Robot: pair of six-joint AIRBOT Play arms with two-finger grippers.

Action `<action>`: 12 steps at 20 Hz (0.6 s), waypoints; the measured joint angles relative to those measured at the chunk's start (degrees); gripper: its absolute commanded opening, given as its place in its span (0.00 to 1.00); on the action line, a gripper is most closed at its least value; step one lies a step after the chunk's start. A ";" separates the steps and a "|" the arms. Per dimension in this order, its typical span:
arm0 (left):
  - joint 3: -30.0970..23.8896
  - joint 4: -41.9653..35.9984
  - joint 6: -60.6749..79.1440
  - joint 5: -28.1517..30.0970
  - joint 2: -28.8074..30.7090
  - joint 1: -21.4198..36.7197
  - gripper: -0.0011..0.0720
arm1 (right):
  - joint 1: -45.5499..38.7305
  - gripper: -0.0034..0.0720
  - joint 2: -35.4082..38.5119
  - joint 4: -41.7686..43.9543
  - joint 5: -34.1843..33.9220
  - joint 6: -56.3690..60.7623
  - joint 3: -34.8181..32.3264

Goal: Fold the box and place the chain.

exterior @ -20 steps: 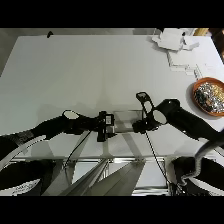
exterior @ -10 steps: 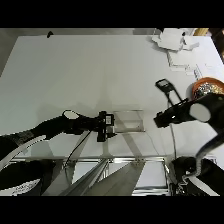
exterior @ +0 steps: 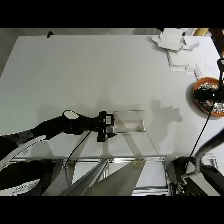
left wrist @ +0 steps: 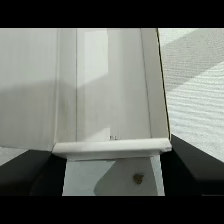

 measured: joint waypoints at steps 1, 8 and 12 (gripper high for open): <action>0.00 0.00 0.00 0.00 0.00 0.00 0.21 | -1.44 0.47 -1.77 -0.76 -1.75 -0.04 0.00; 0.00 0.00 0.00 0.00 0.00 0.00 0.21 | -8.31 0.33 -9.99 -2.43 -13.00 -0.13 0.02; 0.00 0.00 0.00 0.00 0.00 0.00 0.21 | -10.54 0.33 -13.84 -0.70 -15.04 0.42 0.02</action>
